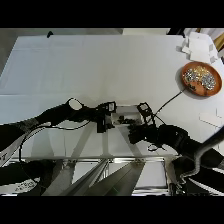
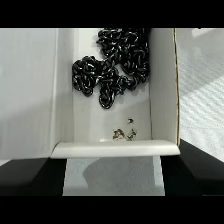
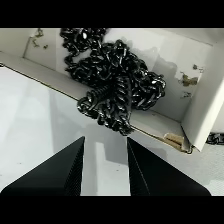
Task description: Fold the box and place the chain.
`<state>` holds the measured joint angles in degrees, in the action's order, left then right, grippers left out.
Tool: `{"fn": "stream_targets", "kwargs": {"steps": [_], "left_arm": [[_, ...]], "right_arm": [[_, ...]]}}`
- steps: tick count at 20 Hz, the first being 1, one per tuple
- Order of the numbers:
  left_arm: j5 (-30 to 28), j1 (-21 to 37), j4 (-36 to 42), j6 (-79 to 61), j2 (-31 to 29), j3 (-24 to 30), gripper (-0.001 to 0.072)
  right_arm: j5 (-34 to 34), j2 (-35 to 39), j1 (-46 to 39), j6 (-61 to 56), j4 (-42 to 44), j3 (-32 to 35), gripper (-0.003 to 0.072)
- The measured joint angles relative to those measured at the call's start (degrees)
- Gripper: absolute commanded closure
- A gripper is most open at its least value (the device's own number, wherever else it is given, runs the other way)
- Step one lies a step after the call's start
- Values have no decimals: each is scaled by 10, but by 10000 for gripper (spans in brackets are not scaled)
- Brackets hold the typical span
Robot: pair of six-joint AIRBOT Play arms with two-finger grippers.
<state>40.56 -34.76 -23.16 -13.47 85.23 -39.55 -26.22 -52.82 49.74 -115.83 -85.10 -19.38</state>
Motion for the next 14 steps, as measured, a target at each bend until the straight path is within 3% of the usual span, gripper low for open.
{"fn": "stream_targets", "kwargs": {"steps": [2, 3, 14], "left_arm": [[0, 0, 0, 0, 0, 0, 437], [0, 0, 0, 0, 0, 0, 437], [0, 0, 0, 1, 0, 0, 437]], "right_arm": [[3, -9, 0, -11, -10, 0, 399], [7, -12, 0, -14, -15, 0, 452], [26, -20, 0, -40, -70, 0, 485]]}}
